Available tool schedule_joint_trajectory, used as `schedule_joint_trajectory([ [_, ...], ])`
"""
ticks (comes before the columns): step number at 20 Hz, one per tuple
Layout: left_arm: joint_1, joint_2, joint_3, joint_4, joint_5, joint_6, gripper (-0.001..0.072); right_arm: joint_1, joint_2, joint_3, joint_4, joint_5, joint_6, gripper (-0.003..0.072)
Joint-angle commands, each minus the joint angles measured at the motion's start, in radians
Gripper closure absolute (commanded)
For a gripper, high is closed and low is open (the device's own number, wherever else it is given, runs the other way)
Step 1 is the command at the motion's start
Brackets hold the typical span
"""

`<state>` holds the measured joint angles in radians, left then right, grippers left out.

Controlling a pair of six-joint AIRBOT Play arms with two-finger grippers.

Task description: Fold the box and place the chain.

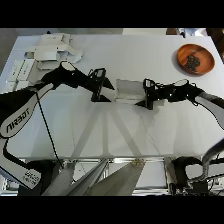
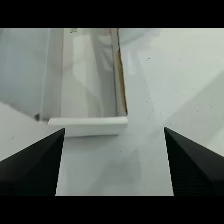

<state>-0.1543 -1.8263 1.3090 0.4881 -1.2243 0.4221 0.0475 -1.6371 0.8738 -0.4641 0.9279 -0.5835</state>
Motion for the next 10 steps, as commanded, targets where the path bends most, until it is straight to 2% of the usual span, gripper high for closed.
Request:
schedule_joint_trajectory([
  [1,-0.043,-0.029,0.000,-0.009,0.046,0.041,-0.0011,0.000,0.000,0.001,0.000,0.000,0.000,0.0187],
  [4,-0.058,-0.043,0.000,-0.011,0.102,0.018,-0.0011,0.000,0.000,0.001,0.000,0.000,0.000,0.0187],
  [10,-0.048,-0.036,0.000,-0.005,0.129,-0.011,-0.0011,0.000,0.000,0.001,0.000,0.000,0.000,0.0187],
])
